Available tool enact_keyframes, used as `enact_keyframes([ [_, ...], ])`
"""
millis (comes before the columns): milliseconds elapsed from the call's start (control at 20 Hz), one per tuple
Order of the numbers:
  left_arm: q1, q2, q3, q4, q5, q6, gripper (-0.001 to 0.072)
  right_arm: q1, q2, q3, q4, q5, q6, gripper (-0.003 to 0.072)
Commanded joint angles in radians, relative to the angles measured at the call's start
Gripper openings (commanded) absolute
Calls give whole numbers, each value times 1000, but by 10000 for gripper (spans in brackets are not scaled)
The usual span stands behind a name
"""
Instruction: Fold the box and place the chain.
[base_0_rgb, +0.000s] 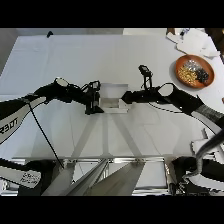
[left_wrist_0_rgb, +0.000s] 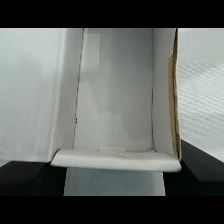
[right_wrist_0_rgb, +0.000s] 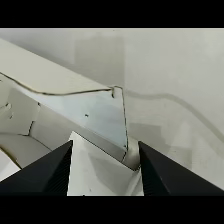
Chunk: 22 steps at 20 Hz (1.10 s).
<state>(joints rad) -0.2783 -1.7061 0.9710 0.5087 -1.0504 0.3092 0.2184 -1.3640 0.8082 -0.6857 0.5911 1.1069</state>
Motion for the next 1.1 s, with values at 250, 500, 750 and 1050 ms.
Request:
enact_keyframes([
  [250,0,0,0,1,-1,0,392,0,4,0,-101,86,3,483],
  [500,0,0,0,1,-1,0,392,0,2,0,-108,42,47,479],
  [750,0,0,0,1,-1,0,392,1,-14,0,-125,27,68,477],
  [1050,0,0,0,1,-1,0,392,0,-14,0,-182,19,76,477],
])
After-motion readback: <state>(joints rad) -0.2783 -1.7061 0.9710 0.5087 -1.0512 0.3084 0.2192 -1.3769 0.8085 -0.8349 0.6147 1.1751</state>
